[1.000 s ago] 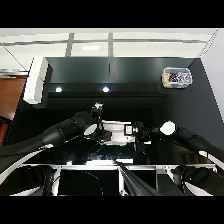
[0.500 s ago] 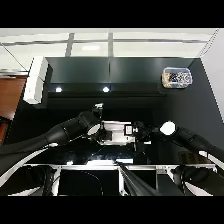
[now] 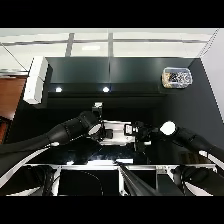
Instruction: Fold the box and place the chain.
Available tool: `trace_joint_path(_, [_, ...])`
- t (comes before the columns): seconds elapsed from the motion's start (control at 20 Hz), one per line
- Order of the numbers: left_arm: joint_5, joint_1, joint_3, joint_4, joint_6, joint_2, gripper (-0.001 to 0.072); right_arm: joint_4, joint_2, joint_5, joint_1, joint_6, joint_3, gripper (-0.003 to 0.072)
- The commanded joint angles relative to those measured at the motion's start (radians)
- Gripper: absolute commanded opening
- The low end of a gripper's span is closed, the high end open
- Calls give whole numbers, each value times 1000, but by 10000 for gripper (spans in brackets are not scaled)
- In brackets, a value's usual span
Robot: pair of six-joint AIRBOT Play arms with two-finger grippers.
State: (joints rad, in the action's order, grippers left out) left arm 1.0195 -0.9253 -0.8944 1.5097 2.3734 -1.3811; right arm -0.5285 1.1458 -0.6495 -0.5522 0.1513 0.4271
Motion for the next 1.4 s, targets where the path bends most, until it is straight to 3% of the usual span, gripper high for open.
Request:
trace_joint_path(0.0, [-15, 0, -1, -8, -6, -6, 27, -1, 0, 3, 0, 2, 0, 479])
trace_joint_path(0.2, [-8, 0, -6, -8, -6, -6, 38, -1, 0, 3, 0, 2, 0, 480])
trace_joint_path(0.25, [1, 0, -14, -6, -6, -6, 113, -1, 0, 3, 0, 2, 0, 480])
trace_joint_path(0.3, [8, 1, -27, 4, -6, -6, 275, -1, 0, 3, 0, 2, 0, 480])
trace_joint_path(0.35, [16, 4, -42, 16, -6, -6, 345, -1, 0, 3, 0, 2, 0, 480])
trace_joint_path(0.45, [42, 12, -60, 29, -6, -6, 345, -1, 0, 3, 0, 2, 0, 480])
trace_joint_path(0.65, [66, 21, -61, 26, -6, -6, 337, -1, 0, 3, 0, 2, 0, 480])
trace_joint_path(0.75, [66, 21, -61, 22, -6, -12, 217, -1, 0, 3, 0, 2, 0, 480])
trace_joint_path(0.9, [67, 19, -61, -12, -10, -28, 215, -1, 0, 3, 0, 2, 0, 480])
trace_joint_path(0.95, [67, 16, -61, -11, -13, -28, 87, -1, 0, 3, 0, 2, 0, 480])
trace_joint_path(1.0, [66, 11, -61, -11, -18, -28, 27, -1, 0, 3, 0, 2, 0, 479])
trace_joint_path(1.1, [66, 10, -61, -11, -26, -28, 27, 1, 0, 3, 0, -4, 0, 516])
trace_joint_path(1.15, [67, 11, -61, -11, -36, -28, 26, 1, -1, 2, 0, -37, 3, 640])
trace_joint_path(1.25, [76, 11, -61, -8, -40, -25, 26, -43, -30, -43, 3, -138, 30, 641])
trace_joint_path(1.35, [84, 11, -61, -2, -40, -24, 26, -193, -87, -120, 9, -274, 65, 640])
